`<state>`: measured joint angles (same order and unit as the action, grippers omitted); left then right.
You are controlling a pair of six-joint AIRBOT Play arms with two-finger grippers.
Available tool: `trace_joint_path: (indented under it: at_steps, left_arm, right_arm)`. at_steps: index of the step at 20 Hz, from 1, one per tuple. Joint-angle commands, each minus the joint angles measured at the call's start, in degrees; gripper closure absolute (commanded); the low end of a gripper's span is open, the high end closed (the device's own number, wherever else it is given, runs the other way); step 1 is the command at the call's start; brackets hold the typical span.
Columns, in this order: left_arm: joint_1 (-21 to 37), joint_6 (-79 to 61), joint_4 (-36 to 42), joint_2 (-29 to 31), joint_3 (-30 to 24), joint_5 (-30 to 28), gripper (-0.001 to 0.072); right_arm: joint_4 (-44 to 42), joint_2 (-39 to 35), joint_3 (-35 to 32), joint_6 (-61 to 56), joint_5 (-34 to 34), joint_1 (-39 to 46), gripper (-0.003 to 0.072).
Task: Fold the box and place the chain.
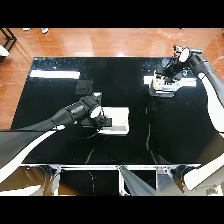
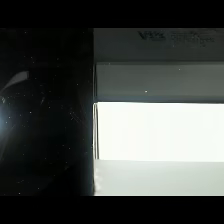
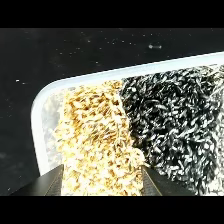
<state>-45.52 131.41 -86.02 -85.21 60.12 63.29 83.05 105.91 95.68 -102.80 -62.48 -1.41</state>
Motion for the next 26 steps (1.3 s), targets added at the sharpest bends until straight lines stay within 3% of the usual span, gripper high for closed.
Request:
trace_joint_path:
  at_steps: [1,4,5,6,13,15,16,20,26]
  left_arm:
    - [0.1,-0.1,-0.1,0.0,0.0,-0.2,0.0692]
    - [0.1,-0.1,-0.1,0.0,0.0,-0.2,0.0692]
    - [0.1,-0.1,-0.1,0.0,0.0,-0.2,0.0692]
    - [0.1,-0.1,-0.1,0.0,0.0,-0.2,0.0692]
    - [0.1,-0.1,0.0,0.0,0.0,-0.2,0.0692]
    - [0.1,-0.1,0.0,0.0,0.0,-0.2,0.0693]
    - [0.1,-0.1,-0.1,0.0,0.0,-0.2,0.0692]
    - [0.1,-0.1,0.0,0.0,0.0,0.0,0.0692]
    - [0.1,-0.1,0.0,0.0,0.0,-0.3,0.0692]
  right_arm:
    - [-0.7,1.1,0.5,0.3,0.6,-0.1,0.0161]
    - [-1.0,1.3,0.5,0.5,0.6,-0.1,0.0162]
    - [-1.0,1.4,0.5,0.5,0.6,-0.2,0.0256]
    - [-1.2,1.4,0.5,0.7,0.6,-0.1,0.0287]
    - [-2.4,2.4,0.5,2.3,0.2,-0.1,0.0288]
    - [-2.4,2.5,0.5,3.8,-0.5,-0.1,0.0585]
    - [-2.5,2.4,0.5,4.3,-0.8,0.1,0.0668]
    - [-2.5,-0.6,0.5,5.9,-2.9,1.7,0.0669]
    - [-8.7,-14.5,0.5,13.4,-2.8,6.1,0.0670]
